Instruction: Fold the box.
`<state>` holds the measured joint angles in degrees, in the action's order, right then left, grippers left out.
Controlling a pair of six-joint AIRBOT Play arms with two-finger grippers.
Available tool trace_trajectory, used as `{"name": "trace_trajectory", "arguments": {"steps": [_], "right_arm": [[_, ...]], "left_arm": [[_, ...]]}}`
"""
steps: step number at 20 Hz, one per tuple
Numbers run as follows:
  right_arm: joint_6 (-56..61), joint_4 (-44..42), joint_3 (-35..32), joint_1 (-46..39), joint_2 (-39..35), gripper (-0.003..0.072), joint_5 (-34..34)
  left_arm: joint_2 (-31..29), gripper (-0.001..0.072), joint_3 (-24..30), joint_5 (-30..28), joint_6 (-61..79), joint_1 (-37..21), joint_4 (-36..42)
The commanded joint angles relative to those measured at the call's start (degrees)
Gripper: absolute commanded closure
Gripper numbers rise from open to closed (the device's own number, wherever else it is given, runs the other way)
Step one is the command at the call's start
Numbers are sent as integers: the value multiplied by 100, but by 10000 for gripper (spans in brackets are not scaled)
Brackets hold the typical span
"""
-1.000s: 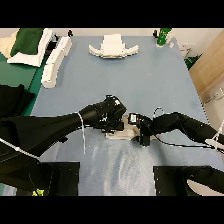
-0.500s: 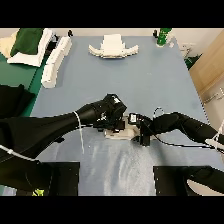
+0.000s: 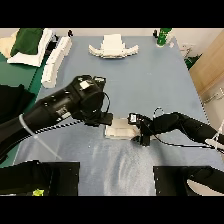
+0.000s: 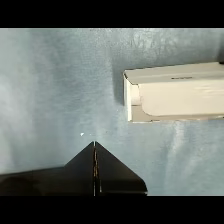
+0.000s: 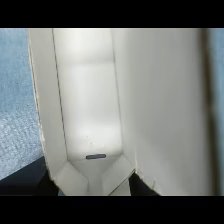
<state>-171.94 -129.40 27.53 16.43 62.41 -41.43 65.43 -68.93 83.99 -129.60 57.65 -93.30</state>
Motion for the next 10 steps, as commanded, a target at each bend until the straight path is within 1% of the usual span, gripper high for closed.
{"name": "trace_trajectory", "arguments": {"steps": [1, 4, 6, 8, 9, 10], "right_arm": [[2, -2, 2, 0, 2, 168, 0], [2, -2, 2, 0, 2, 168, 0], [2, 0, 2, 0, 2, 168, 0], [2, -2, 2, 0, 2, 168, 0], [0, -2, 2, -2, 2, 168, -2], [2, -2, 2, 0, 2, 168, 0]], "left_arm": [[-387, 695, -4, -164, 695, -136, -116], [-365, 695, -4, -713, 1882, -439, -20], [-374, 696, 15, -769, 3062, -557, -240], [-452, 696, 216, -929, 4277, -804, -232], [-557, 695, 450, -1180, 4994, -1078, 103], [-660, 696, 715, -1373, 5963, -1456, 763]]}}
